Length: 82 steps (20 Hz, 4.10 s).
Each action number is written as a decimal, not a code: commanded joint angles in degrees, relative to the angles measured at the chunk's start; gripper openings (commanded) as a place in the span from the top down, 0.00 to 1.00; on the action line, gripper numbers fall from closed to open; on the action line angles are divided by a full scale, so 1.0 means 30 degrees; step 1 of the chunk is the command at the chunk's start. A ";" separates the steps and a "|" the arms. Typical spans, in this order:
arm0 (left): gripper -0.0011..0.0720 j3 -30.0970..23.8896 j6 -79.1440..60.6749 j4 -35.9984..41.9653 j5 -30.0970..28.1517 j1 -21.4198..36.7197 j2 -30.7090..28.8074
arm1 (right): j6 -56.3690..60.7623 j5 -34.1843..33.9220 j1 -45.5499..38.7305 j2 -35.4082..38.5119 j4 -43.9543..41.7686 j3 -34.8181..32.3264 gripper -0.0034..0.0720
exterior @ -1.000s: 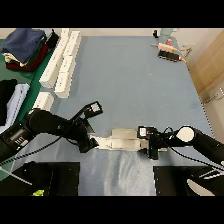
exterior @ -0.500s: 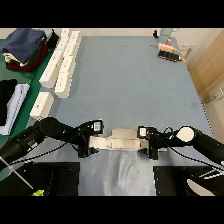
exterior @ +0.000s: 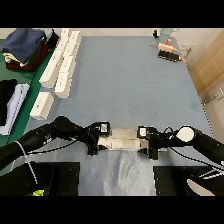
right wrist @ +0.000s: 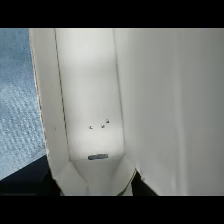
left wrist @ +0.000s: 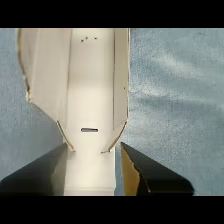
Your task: Fold the box.
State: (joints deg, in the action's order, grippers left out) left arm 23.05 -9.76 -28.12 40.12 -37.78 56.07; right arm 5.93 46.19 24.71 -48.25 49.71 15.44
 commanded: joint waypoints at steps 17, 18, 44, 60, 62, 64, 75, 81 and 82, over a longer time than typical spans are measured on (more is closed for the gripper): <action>0.71 0.0029 -0.3461 0.3526 -0.2178 -0.2266 0.0940 | 0.0000 0.0007 0.0007 0.0015 -0.0007 0.0015 0.33; 0.38 0.0029 -0.3446 0.3534 -0.2193 -0.2419 0.1158 | 0.0000 0.0007 0.0007 0.0015 0.0000 0.0015 0.33; 0.97 0.0036 3.7142 -1.6524 0.2484 -0.2484 -1.0244 | 0.0000 0.0007 0.0007 0.0015 0.0000 0.0015 0.33; 0.97 -0.1064 3.1634 -0.5581 0.1581 0.1275 -0.2506 | 0.0000 0.0007 0.0007 0.0015 0.0000 0.0015 0.33; 0.97 -0.1027 3.1540 -0.5056 0.1319 0.1275 -0.2994 | 0.0000 0.0007 0.0007 0.0015 0.0000 0.0015 0.33; 0.97 -0.1035 3.1022 -0.4240 0.1268 0.1275 -0.3497 | 0.0000 0.0000 0.0007 0.0015 -0.0007 0.0015 0.33; 0.43 -0.1020 2.7044 -0.1464 0.1151 0.1297 -0.3614 | 0.0000 0.0007 0.0007 0.0015 0.0000 0.0015 0.33; 0.84 0.1188 2.8953 -0.7082 0.7220 0.4379 -0.5712 | 0.0000 0.0000 0.0007 0.0015 0.0000 0.0015 0.33; 0.84 0.1574 2.9740 -0.8276 0.7839 0.5231 -0.6360 | 0.0000 0.0007 0.0007 0.0015 0.0000 0.0007 0.33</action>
State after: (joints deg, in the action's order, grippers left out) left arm 24.69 74.98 -43.46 55.00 -27.27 40.66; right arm 5.91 46.17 24.71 -48.25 49.74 15.44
